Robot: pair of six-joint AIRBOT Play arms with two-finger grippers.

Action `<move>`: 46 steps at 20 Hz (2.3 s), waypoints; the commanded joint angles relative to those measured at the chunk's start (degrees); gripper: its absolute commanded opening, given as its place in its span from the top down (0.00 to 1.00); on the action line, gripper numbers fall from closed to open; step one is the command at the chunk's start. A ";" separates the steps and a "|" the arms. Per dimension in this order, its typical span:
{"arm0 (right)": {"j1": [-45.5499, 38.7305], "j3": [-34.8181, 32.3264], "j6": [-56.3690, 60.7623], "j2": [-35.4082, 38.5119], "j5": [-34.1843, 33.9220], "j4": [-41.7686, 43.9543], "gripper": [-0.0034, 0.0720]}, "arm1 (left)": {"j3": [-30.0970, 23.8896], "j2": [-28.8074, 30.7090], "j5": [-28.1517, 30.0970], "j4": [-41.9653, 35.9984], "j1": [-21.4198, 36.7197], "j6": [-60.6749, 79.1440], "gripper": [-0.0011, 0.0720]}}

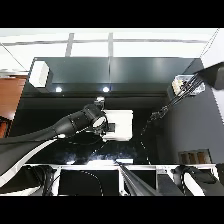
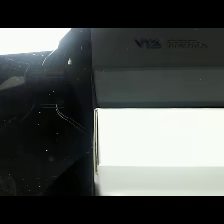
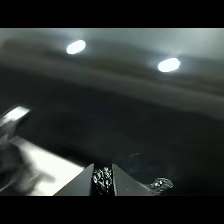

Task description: Fold the box and place the chain.

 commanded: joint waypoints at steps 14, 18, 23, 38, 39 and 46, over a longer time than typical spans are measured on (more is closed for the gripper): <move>14.29 -5.49 -1.86 2.54 -9.35 32.57 0.95 | 0.00 0.00 0.00 -0.02 0.02 0.00 0.95; 17.35 -3.52 -2.32 2.40 -16.09 33.64 0.95 | 0.00 0.00 0.02 -0.02 0.02 0.00 0.95; 18.56 -2.45 -2.60 1.88 -18.86 33.11 0.95 | 0.00 0.00 0.02 -0.02 0.02 0.00 0.95; 26.05 -24.76 -0.50 -2.97 -21.00 18.64 0.95 | 0.00 0.00 0.00 0.00 0.02 0.00 0.95; 26.05 -26.56 -0.52 -3.52 -21.35 18.25 0.95 | 0.00 0.00 0.00 0.00 0.02 0.00 0.95; 31.91 -36.06 -0.79 -9.29 -29.42 10.54 0.95 | 0.00 0.00 -0.50 0.02 0.04 0.04 0.95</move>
